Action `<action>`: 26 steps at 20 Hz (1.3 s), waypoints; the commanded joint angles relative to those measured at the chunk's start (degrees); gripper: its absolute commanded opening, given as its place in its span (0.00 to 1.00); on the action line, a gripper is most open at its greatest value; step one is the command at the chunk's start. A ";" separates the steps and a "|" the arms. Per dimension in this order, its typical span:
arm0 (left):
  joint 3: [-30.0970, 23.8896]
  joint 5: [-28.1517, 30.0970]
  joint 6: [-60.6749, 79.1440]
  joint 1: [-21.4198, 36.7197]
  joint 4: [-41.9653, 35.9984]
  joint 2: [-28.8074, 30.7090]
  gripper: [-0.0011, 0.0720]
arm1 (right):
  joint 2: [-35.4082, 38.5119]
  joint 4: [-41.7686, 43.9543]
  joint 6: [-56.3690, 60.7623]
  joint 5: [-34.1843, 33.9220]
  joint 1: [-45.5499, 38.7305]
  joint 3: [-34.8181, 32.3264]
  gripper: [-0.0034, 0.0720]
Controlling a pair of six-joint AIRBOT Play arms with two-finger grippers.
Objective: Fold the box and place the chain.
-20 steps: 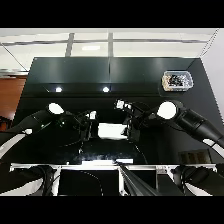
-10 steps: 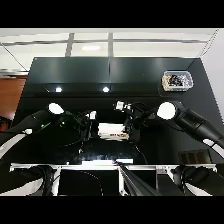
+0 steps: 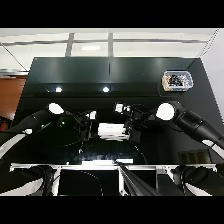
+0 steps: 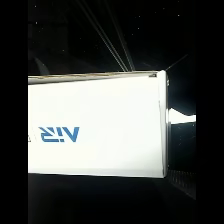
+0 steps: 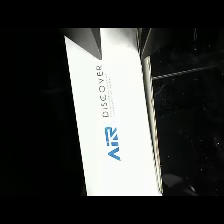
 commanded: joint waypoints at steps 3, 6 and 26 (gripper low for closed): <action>0.07 0.00 0.00 0.02 0.02 -0.04 0.53 | -0.02 -0.20 0.02 1.51 0.09 0.00 0.40; 0.07 0.00 0.00 0.02 0.02 -0.04 0.53 | -0.04 -0.24 0.02 1.14 0.09 0.00 0.42; 0.07 0.00 0.02 0.02 0.02 -0.04 0.53 | 0.90 -0.61 13.31 2.38 0.04 -0.50 0.41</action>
